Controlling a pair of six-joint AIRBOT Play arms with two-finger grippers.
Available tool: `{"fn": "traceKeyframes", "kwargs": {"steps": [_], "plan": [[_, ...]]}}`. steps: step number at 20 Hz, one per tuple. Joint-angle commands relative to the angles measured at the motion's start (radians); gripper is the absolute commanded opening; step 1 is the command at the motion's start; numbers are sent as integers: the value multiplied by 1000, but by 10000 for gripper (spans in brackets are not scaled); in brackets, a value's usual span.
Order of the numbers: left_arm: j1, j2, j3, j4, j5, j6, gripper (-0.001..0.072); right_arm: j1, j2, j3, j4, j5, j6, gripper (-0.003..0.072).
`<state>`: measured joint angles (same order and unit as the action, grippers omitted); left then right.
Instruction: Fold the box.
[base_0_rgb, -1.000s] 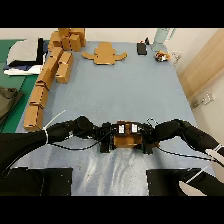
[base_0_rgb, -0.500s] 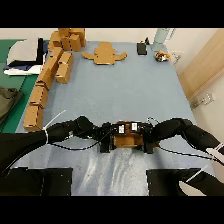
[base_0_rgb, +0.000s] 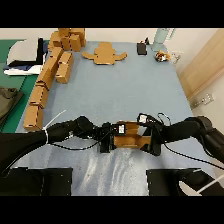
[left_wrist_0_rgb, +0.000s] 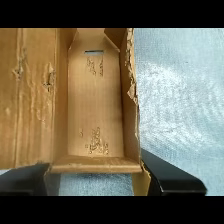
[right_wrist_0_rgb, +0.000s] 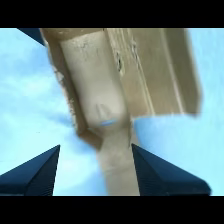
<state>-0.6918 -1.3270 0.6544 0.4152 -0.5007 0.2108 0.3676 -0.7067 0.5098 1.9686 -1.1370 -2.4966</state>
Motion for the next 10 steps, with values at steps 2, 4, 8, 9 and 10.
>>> {"fn": "traceKeyframes", "kwargs": {"steps": [2,4,8,9,10], "plan": [[0,-1,1,0,0,1,472,0,128,3,11,-144,245,708],[0,-1,1,0,0,1,472,0,154,2,76,-161,315,708],[0,-1,1,0,0,1,472,0,165,2,264,-137,436,707],[0,-1,1,0,0,1,472,0,165,2,282,-123,477,708],[0,-1,1,0,0,1,472,0,165,2,285,-108,534,708]]}}
